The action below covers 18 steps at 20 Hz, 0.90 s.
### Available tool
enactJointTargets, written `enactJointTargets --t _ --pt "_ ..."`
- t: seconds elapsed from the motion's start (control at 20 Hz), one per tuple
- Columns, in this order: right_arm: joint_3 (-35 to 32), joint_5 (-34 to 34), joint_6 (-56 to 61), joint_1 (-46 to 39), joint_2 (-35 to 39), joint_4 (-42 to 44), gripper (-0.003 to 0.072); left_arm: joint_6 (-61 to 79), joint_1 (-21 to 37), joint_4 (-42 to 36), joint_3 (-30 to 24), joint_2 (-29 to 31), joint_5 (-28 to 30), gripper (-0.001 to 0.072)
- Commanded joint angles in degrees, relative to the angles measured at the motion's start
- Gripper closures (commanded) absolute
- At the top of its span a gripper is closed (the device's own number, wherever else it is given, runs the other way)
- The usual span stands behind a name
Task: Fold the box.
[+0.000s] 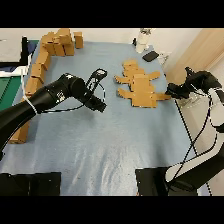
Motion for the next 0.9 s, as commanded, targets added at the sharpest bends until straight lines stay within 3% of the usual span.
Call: enactJointTargets --t 0.0,0.25,0.35,0.45,0.55,0.85 --pt "1.33 -0.87 -0.57 0.48 -0.31 0.57 0.0305 0.00 0.00 0.02 0.07 0.02 0.02 0.0698" --pt "2.45 -3.63 -0.59 0.48 -0.31 0.81 0.0358 0.00 0.00 0.02 0.07 0.02 0.02 0.0698" --pt "2.45 -5.27 -2.05 0.50 -0.31 2.49 0.0466 0.00 0.00 0.02 0.07 0.02 0.02 0.0698" --pt "2.43 -6.49 -4.59 0.50 -0.31 5.86 0.0467 0.00 0.00 0.02 0.07 0.02 0.02 0.0698" --pt "2.45 -8.22 -7.19 0.50 -0.31 9.01 0.0680 0.00 0.00 0.02 0.07 0.02 0.00 0.0698" --pt "3.80 -11.89 -10.43 0.52 0.92 21.03 0.0683 0.00 0.00 0.02 0.07 0.02 0.00 0.0698"
